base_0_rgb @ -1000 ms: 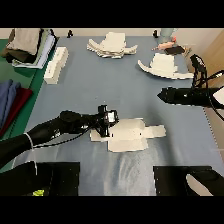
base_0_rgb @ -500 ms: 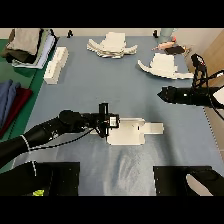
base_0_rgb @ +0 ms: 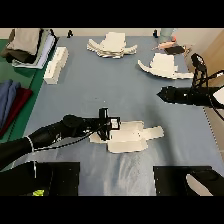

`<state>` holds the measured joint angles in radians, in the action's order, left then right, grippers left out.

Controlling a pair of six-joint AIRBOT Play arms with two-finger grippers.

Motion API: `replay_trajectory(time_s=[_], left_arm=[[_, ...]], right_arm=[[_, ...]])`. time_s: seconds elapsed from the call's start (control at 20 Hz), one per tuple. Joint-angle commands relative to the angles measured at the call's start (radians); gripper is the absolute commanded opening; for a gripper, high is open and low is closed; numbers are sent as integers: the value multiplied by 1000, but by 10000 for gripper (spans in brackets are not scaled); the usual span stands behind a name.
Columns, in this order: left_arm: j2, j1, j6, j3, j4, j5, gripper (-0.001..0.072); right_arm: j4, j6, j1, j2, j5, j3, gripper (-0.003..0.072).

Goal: Fold the box.

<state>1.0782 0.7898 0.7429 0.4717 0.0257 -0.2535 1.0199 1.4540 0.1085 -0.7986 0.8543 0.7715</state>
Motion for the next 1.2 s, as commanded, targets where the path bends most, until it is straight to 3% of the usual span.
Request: replay_trajectory(time_s=[0.0, 0.3, 0.6, 0.75, 1.15], left_arm=[[2, 2, -3, -32, -31, 7, 13], [-78, 2, 0, -24, -30, 9, 14], [-124, 1, 148, 66, -26, 58, 14], [-121, 1, 179, 75, -27, 113, 13], [4, 33, 136, 21, -82, 77, 12]], right_arm=[[0, 0, 0, 0, 0, 0, 0], [0, -4, 0, 0, 0, 0, 0], [0, -6, 0, 0, -2, 0, 0], [-10, -6, 0, 0, -3, 0, 0], [-14, -6, 79, 0, -45, 0, 0]])
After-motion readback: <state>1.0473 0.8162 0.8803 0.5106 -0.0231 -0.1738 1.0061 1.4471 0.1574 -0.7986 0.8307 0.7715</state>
